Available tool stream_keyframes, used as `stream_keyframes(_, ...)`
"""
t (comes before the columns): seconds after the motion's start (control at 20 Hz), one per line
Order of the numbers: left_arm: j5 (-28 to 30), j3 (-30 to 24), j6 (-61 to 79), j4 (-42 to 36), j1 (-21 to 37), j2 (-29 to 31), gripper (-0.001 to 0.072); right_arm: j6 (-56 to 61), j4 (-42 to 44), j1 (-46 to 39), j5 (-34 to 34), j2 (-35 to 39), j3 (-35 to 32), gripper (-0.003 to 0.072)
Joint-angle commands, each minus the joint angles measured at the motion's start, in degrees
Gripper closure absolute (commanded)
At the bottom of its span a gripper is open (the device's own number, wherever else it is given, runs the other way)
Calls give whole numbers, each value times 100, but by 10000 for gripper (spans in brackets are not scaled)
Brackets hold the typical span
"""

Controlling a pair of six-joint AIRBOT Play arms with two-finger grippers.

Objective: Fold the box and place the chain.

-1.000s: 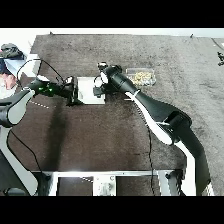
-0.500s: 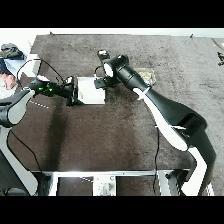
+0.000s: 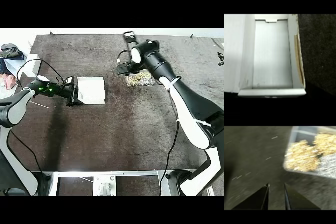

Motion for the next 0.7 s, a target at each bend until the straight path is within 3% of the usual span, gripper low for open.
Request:
stream_keyframes(0.0,2,0,4,0,0,4,411,-295,623,-647,-365,-223,-13,440)
stream_keyframes(0.65,2,0,2,0,0,4,411,-1150,1432,-962,-378,-1386,455,441)
